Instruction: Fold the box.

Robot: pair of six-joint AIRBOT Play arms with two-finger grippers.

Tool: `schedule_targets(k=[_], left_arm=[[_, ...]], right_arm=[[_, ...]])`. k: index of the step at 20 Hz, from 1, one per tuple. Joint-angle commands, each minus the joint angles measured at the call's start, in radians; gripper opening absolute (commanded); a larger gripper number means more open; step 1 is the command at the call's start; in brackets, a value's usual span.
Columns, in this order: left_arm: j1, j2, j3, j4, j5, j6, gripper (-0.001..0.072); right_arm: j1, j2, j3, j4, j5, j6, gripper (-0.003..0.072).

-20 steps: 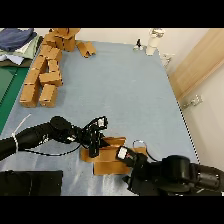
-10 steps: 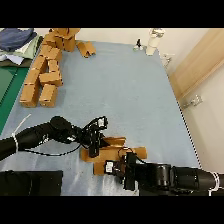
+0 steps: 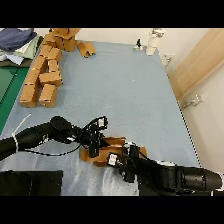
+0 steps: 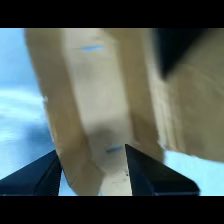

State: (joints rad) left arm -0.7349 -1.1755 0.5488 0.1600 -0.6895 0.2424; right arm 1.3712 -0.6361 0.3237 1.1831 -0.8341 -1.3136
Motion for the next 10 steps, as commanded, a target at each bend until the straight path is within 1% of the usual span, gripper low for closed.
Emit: schedule_targets(k=[1,5,9,10], left_arm=[[0.0,-0.001,0.0,0.0,0.0,0.0,0.0014],[0.0,-0.001,0.001,0.0,0.0,0.0,0.0014],[0.0,-0.001,0.0,0.0,0.0,0.0,0.0014],[0.0,-0.001,0.001,0.0,0.0,0.0,0.0014]], right_arm=[[0.0,0.028,0.002,-0.082,-0.032,0.136,0.0582],[0.0,0.027,0.002,-0.045,-0.042,0.137,0.0582],[0.0,0.05,0.006,-0.048,-0.051,0.135,0.0633],[0.0,0.066,0.005,-0.062,-0.059,0.13,0.072]])
